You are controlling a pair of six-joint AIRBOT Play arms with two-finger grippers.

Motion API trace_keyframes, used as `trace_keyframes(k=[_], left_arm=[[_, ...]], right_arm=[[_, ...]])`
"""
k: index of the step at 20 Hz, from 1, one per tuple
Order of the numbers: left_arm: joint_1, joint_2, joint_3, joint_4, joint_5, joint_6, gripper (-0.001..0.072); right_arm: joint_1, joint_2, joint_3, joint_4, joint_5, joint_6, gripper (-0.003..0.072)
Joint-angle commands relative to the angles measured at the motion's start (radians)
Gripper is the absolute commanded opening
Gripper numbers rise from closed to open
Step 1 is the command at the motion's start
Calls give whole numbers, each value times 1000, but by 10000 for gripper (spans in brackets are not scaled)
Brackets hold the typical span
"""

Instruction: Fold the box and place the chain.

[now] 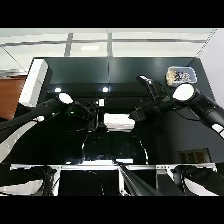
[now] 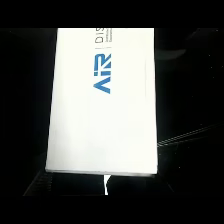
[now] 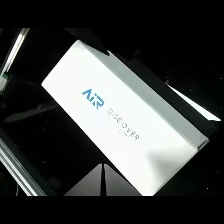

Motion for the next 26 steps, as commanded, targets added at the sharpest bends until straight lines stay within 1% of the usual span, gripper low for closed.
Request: trace_keyframes(k=[1, 5, 8, 14, 18, 26], left_arm=[[0, -1, 1, 0, 0, 0, 401], [0, -1, 1, 0, 0, 0, 401], [0, -1, 1, 1, 0, 0, 401], [0, -1, 1, 0, 0, 0, 401], [0, -1, 1, 0, 0, 0, 401], [0, -1, 1, 0, 0, 0, 401]], right_arm=[[8, -44, -4, 47, -17, 37, 23], [15, -117, -4, 89, -15, 37, 23], [15, -142, -4, 98, -15, 37, 23], [24, -171, -9, 94, -18, 37, 23], [27, -174, -9, 91, -47, 37, 23], [28, -179, -10, 68, -51, 39, 23]])
